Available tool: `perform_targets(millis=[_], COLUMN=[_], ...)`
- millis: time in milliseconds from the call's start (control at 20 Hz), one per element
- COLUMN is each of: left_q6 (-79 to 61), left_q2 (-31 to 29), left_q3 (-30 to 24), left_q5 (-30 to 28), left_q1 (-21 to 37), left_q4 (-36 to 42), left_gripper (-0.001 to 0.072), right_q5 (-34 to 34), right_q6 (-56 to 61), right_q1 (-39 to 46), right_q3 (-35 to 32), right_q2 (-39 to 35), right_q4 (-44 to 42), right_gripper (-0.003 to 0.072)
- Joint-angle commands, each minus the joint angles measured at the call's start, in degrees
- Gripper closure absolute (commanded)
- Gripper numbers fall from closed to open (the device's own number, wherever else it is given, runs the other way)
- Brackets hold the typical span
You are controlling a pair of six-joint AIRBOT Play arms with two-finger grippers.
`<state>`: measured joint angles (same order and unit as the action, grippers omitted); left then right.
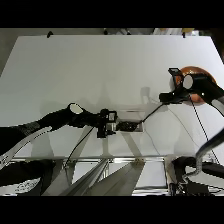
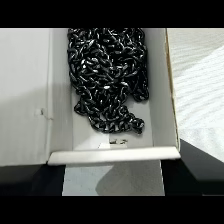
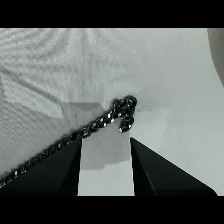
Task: Fold the box and place the chain.
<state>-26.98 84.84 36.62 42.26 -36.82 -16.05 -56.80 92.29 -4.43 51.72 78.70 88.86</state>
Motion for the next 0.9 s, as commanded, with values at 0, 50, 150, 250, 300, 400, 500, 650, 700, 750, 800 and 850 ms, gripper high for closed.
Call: perform_targets(millis=[0,50,150,250,300,400,500,650,700,750,800,850], left_q6=[0.0,0.0,0.0,0.0,0.0,0.0,0.0,0.0,0.0,0.0,0.0,0.0], left_q2=[-0.02,-0.02,-0.02,-0.02,-0.02,-0.02,-0.02,-0.02,-0.02,-0.02,-0.02,-0.02], left_q3=[0.02,0.02,0.02,0.02,0.02,0.02,0.02,0.02,0.02,0.02,0.02,0.02], left_q5=[-0.02,-0.04,-0.02,-0.02,-0.02,-0.02,-0.02,-0.02,-0.04,-0.02,-0.02,-0.04], left_q1=[0.02,0.02,0.02,0.02,0.02,0.02,0.02,0.02,0.02,0.02,0.02,0.02], left_q4=[-0.02,-0.02,-0.02,-0.02,-0.02,-0.02,-0.02,-0.02,-0.02,-0.02,-0.02,-0.02], left_gripper=[0.0376,0.0376,0.0376,0.0376,0.0376,0.0376,0.0376,0.0376,0.0376,0.0376,0.0376,0.0376], right_q5=[1.64,2.03,2.27,2.23,2.23,2.25,2.27,2.16,2.23,2.27,2.27,2.54], right_q6=[0.0,0.0,0.04,0.04,0.04,0.09,0.09,0.09,0.09,0.09,0.09,0.09], right_q1=[-0.04,-0.04,-0.02,-0.02,-0.02,-0.02,-0.02,-0.02,-0.02,-0.02,-0.02,-0.02], right_q3=[-0.02,-0.02,-0.02,-0.02,-0.02,-0.02,-0.02,-0.02,-0.02,-0.02,-0.02,-0.02], right_q2=[0.96,0.96,0.96,0.96,0.96,0.98,1.09,1.55,1.55,1.55,1.57,1.64], right_q4=[-0.59,-0.57,-0.57,-0.5,-0.5,-0.35,0.52,1.49,1.55,1.75,2.29,2.91], right_gripper=[0.0351,0.0352,0.0365,0.0416,0.0417,0.0439,0.0466,0.0466,0.0466,0.0466,0.0467,0.0467])
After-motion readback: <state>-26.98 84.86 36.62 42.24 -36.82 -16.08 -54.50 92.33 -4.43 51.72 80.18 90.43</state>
